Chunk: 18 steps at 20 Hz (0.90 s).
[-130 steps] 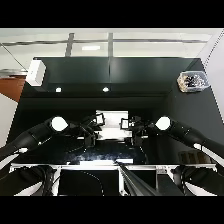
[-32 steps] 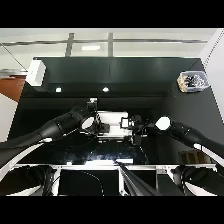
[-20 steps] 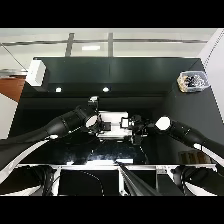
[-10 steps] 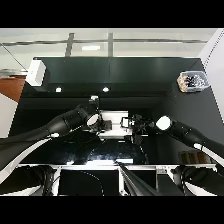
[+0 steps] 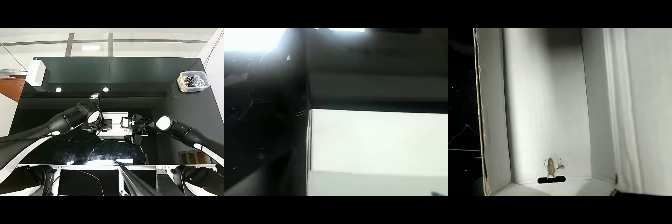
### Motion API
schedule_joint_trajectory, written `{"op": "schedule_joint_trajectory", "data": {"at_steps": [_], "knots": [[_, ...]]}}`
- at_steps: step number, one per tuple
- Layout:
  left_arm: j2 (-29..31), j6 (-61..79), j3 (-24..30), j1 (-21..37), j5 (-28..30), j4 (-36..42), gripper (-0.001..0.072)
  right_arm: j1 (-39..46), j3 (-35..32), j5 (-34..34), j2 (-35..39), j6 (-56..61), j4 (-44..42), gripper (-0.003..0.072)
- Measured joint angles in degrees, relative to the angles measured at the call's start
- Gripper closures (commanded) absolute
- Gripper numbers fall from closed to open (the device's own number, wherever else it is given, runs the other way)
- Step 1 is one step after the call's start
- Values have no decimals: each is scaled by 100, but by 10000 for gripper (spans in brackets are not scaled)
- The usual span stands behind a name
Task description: Fold the box and place the chain.
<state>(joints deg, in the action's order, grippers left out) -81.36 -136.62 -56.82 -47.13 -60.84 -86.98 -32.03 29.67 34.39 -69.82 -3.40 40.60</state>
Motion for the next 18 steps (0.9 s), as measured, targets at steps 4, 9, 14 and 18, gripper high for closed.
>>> {"op": "schedule_joint_trajectory", "data": {"at_steps": [4,9,14,18], "knots": [[-46,0,7,0,-52,0,376,0,0,2,0,0,0,211],[-129,11,13,-52,-94,7,505,0,0,2,0,0,0,212],[-173,13,13,-151,-55,-44,678,0,-2,4,0,13,-7,211],[-186,46,9,-175,55,-63,678,0,0,-20,17,9,17,-29]]}}
